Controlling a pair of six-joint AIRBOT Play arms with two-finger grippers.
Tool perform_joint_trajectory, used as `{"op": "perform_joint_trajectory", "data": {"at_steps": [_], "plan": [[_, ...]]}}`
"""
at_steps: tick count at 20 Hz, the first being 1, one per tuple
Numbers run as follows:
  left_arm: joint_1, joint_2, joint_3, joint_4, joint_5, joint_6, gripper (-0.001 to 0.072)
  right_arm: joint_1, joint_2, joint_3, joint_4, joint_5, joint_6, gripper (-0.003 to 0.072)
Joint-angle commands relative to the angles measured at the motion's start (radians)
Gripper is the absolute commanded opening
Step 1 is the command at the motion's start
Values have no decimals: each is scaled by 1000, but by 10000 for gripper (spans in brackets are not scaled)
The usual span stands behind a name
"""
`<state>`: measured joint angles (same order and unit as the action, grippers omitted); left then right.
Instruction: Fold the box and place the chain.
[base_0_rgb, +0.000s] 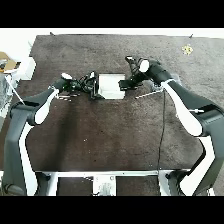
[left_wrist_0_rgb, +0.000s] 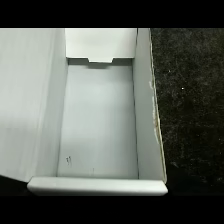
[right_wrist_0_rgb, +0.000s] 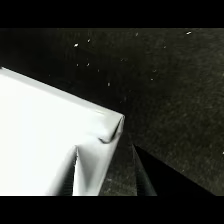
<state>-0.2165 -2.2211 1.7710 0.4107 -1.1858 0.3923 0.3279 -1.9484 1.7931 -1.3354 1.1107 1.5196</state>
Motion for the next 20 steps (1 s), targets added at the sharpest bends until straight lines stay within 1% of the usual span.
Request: {"op": "perform_joint_trajectory", "data": {"at_steps": [1, 2, 3, 7, 10, 14, 15, 16, 20], "plan": [[0, 0, 0, 0, 0, 0, 276, 61, -66, 126, -198, 114, 145, 395], [0, 0, 0, 0, 0, 0, 275, 71, -85, 156, -217, 127, 178, 372], [0, 0, 0, 0, 0, 0, 276, 77, -104, 181, -217, 143, 193, 304], [0, 0, 0, 0, 0, 0, 276, 79, -139, 191, -232, 168, 286, 304], [0, 0, 0, 0, 0, 0, 276, 94, -142, 191, -265, 145, 323, 304], [0, 0, 0, 0, 0, 0, 276, 97, -146, 190, -274, 140, 378, 304], [0, 0, 0, 0, 0, 0, 276, 97, -146, 190, -274, 139, 390, 287], [0, 0, 0, 0, 0, 0, 275, 98, -146, 190, -273, 139, 390, 212], [0, 0, 0, 0, 0, 0, 276, 100, -151, 190, -273, 140, 405, 208]]}}
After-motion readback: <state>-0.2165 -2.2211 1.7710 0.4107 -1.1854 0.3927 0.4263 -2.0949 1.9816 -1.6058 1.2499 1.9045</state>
